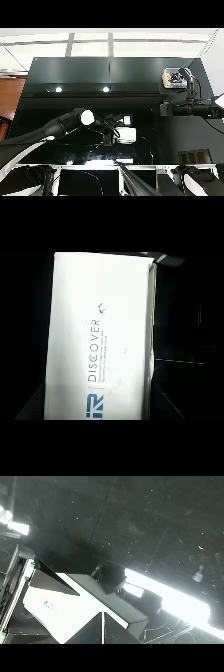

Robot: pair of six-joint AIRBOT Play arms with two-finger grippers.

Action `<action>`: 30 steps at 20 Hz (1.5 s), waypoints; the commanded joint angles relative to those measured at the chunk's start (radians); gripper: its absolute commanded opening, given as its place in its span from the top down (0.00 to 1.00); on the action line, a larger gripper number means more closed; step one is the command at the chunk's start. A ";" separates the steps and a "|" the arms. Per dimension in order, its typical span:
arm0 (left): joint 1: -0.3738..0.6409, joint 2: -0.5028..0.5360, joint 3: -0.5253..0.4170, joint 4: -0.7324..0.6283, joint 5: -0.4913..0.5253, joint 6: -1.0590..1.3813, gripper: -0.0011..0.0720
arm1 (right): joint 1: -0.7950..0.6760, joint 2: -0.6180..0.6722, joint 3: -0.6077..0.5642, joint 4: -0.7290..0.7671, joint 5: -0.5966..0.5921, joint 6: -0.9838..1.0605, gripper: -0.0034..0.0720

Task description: Fold the box and place the chain.

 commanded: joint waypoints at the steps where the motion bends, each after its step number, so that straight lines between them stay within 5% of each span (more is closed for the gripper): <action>1: -0.021 -0.006 -0.003 -0.004 0.053 0.000 0.02 | 0.000 0.000 0.000 -0.003 0.000 0.006 0.95; 10: -0.067 -0.037 -0.009 0.011 0.188 -0.047 0.07 | 0.000 0.000 0.000 -0.003 0.000 0.009 0.95; 13: -0.064 -0.031 -0.008 0.020 0.156 -0.063 0.61 | 0.000 0.000 0.000 -0.003 0.004 0.010 0.94; 16: -0.047 -0.002 -0.008 0.113 0.082 -0.074 0.87 | 0.000 0.000 0.000 -0.003 0.005 0.010 0.94; 17: -0.025 0.013 -0.008 0.129 0.047 -0.103 0.87 | 0.000 0.000 0.000 -0.003 0.005 0.010 0.94; 20: 0.114 0.080 -0.008 0.180 -0.053 -0.239 0.87 | 0.000 0.000 0.000 -0.003 0.002 0.010 0.94; 25: 0.534 0.114 0.051 0.332 -0.128 -0.497 0.87 | 0.000 0.000 0.000 0.002 0.003 0.021 0.95; 27: 0.738 0.091 0.138 0.333 -0.060 -0.507 0.87 | 0.000 0.000 0.000 0.001 0.019 0.020 0.95; 30: 0.981 -0.068 0.390 0.333 -0.051 -0.621 0.82 | 0.000 0.000 0.000 0.005 0.032 0.020 0.95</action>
